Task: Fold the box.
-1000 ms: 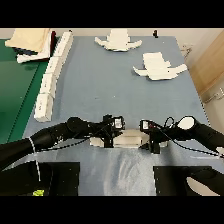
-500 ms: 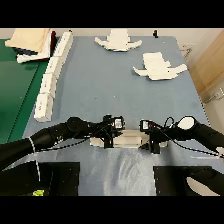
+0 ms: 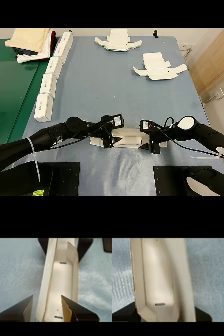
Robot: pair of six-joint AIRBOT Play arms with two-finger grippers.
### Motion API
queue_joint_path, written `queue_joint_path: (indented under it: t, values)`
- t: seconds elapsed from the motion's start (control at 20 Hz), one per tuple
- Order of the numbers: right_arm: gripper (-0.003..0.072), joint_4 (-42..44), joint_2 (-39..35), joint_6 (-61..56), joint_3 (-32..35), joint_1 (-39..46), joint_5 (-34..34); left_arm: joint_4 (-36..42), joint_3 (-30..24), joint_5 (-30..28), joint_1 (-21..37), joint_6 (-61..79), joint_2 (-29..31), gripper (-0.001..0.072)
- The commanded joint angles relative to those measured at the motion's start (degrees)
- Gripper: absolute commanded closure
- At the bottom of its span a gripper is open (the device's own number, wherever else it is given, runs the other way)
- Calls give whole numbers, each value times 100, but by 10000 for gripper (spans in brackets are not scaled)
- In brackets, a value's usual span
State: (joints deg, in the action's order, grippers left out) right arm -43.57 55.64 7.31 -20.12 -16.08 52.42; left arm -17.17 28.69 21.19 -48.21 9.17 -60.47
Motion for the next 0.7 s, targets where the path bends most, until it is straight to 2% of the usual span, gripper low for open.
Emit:
queue_joint_path:
  t: [0.0, 0.1, 0.2, 0.25, 0.3, 0.35, 0.4, 0.45, 0.55, 0.65]
  values:
    - [156, 2, 0, 7, -2, 2, 2, -774, 4, 94, 240, -1237, 358, 176]
    - [156, 2, 0, 7, -4, 2, 0, -2490, 4, 1064, 516, -3309, 723, 176]
    - [156, 2, 0, 7, -2, 2, 0, -4363, 20, 2323, 745, -5746, 1049, 179]
    - [156, 2, 0, 7, -2, 2, 0, -5029, 72, 3047, 820, -6852, 1191, 290]
    - [156, 2, 0, 7, -4, 2, 0, -5252, 155, 3683, 844, -7394, 1300, 625]
    - [156, 2, 0, 7, -2, 2, 2, -5060, 254, 4105, 824, -7479, 1353, 695]
    - [156, 2, 0, 7, -4, 2, 0, -4529, 369, 4319, 767, -7484, 1344, 696]
    - [156, 2, 0, 4, -2, 2, 0, -3733, 496, 4284, 675, -7512, 1279, 696]
    - [156, 2, 0, 7, -4, 2, 2, -2468, 767, 3759, 424, -7528, 964, 696]
    - [156, 2, 0, 7, -2, 2, 0, -2068, 1128, 3209, 236, -7847, 494, 696]
